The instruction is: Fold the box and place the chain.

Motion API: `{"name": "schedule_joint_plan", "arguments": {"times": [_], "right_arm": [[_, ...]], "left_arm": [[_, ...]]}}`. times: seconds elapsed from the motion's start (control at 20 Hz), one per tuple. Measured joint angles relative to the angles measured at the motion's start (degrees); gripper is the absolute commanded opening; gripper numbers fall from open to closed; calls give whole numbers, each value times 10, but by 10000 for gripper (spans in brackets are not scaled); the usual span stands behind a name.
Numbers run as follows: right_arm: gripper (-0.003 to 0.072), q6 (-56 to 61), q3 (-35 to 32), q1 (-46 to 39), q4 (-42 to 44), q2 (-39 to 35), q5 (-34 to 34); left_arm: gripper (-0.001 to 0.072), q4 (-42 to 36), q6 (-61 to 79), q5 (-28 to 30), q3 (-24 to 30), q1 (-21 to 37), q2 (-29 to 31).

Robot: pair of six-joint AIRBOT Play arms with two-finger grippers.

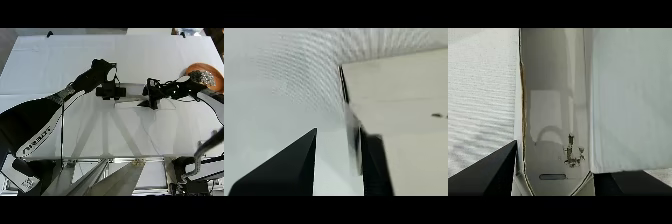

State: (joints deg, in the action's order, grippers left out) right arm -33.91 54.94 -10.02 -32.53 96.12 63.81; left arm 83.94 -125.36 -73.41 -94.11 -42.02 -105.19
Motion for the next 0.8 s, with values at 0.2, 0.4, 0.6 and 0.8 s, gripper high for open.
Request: {"name": "schedule_joint_plan", "arguments": {"times": [0.2,0.4,0.6,0.8], "right_arm": [[404,0,0,0,0,0,0],[404,0,0,0,-1,0,1],[404,1,0,0,-1,0,0],[404,-2,0,0,0,0,2]], "left_arm": [[272,9,-18,17,-7,-9,-11],[8,13,-32,20,-8,-19,-28],[91,10,-35,24,-9,-21,-32],[518,-8,-34,31,-9,-22,-31]]}}
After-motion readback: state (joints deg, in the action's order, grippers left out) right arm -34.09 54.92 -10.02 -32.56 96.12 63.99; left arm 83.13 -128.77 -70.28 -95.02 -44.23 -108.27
